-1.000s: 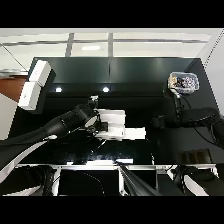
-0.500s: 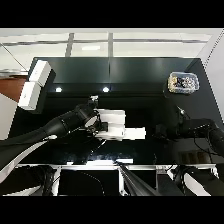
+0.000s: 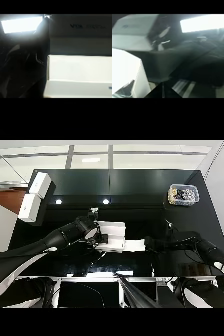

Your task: Fold the box and place the chain.

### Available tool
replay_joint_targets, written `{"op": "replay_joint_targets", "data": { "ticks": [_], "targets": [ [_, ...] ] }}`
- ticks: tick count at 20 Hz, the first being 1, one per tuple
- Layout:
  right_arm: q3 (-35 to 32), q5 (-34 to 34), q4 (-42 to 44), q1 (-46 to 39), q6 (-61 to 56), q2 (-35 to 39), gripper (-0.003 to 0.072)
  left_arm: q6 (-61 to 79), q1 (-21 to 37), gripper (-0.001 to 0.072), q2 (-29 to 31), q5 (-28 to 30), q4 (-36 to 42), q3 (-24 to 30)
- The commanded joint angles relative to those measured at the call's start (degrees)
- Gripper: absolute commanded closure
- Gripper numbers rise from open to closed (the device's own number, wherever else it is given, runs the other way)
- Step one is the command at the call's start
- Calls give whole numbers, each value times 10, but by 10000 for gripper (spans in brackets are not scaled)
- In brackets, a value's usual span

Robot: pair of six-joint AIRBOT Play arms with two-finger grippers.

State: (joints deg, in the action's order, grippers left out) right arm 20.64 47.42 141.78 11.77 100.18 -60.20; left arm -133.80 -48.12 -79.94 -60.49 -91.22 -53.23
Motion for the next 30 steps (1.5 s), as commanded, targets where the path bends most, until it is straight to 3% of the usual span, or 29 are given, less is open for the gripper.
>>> {"op": "replay_joint_targets", "data": {
  "ticks": [1, 2, 3, 4, 9, 15, 17, 24, 30],
  "targets": [
    [24, -18, 28, 47, -4, -7, 655, 0, 0, 683, 0, 5, 0, 0],
    [33, -18, 29, 52, -6, -7, 573, 0, 0, 683, 0, 4, 0, 0],
    [43, -13, 28, 56, -8, -7, 318, 0, 0, 683, 0, 4, 0, 0],
    [52, -5, 26, 59, -7, -7, 248, 0, 0, 683, 0, 3, 0, 0],
    [87, 43, 24, 59, 1, -7, 246, 1, 0, 683, 0, 2, 0, 0],
    [107, 21, 18, 115, 1, -7, 245, 0, 0, 683, 0, 2, 0, 0],
    [107, 13, 11, 127, 1, -8, 113, 0, 0, 683, 0, 2, 0, 0],
    [107, -46, 8, 151, -37, -14, 115, 0, 0, 683, 0, 0, 0, 0],
    [171, -64, -120, 226, -167, -78, 116, 0, 0, 683, 0, 0, -2, 0]
  ]
}}
